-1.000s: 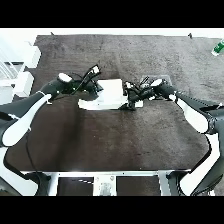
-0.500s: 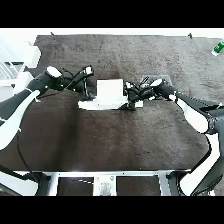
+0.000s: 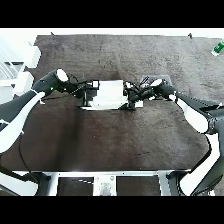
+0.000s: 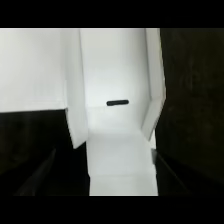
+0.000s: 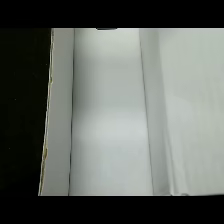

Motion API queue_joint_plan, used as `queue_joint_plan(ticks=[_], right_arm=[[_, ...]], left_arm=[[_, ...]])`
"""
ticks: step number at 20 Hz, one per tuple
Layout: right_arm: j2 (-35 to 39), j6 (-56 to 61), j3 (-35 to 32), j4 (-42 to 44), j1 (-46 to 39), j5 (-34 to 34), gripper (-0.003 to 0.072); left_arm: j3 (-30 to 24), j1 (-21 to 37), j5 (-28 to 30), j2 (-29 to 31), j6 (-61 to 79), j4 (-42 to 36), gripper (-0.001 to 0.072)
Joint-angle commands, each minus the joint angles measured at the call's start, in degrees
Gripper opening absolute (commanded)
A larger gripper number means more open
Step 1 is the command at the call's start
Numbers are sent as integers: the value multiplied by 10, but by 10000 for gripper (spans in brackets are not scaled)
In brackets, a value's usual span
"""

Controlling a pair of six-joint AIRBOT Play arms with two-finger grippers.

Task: Fold the box and place the chain.

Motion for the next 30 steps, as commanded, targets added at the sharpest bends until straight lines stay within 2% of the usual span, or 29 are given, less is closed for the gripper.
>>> queue_joint_plan(ticks=[1,14,19,20,21,22,28,29,30], right_arm=[[0,0,0,0,0,0,563],[0,0,0,0,0,0,562],[0,0,0,0,0,0,563],[0,0,0,0,0,0,563],[0,0,0,0,0,0,563],[0,0,0,0,0,0,563],[0,0,0,0,0,0,563],[0,0,0,0,0,0,563],[0,0,0,0,0,0,563]], left_arm=[[0,1,-4,0,-8,22,714],[0,-9,-23,-14,-10,-33,714],[-1,-9,1,-22,-12,-41,712],[-1,-9,3,-22,-12,-43,676],[-1,-9,4,-22,-11,-43,578],[-1,-9,6,-22,-11,-43,541],[-1,-9,24,-22,-9,-47,526],[-1,-9,21,-22,-9,-48,402],[-1,-9,17,-22,-3,-48,357]])
